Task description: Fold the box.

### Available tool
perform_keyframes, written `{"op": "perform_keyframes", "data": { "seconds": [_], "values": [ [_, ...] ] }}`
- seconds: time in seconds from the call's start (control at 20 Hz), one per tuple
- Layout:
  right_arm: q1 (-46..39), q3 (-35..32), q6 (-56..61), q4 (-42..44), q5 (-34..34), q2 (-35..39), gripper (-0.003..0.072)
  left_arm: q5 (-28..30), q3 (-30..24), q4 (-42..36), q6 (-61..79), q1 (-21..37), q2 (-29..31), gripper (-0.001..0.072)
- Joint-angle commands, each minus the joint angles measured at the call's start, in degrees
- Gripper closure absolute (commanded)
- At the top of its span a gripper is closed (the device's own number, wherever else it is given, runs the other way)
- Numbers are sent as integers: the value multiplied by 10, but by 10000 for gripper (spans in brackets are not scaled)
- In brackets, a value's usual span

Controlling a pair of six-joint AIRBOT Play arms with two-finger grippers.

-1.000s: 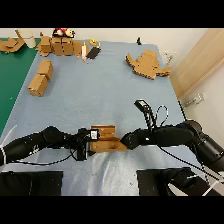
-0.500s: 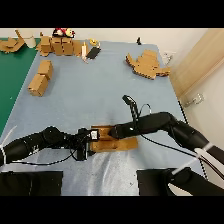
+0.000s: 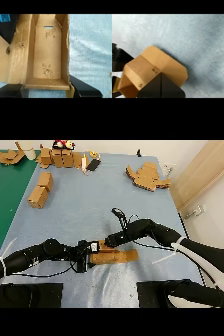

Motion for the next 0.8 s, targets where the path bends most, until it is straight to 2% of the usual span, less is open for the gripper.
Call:
{"op": "perform_keyframes", "data": {
  "seconds": [0.0,0.55,0.65,0.75],
  "values": [
    [0,2,-39,-9,-10,-26,684,0,0,0,0,0,0,215],
    [1,9,-43,-21,-12,-3,684,0,0,0,0,0,0,216],
    [0,20,-42,-59,-28,25,684,0,0,0,0,0,0,215],
    [0,35,1,-153,-38,81,684,0,0,0,0,0,0,216]
  ]
}}
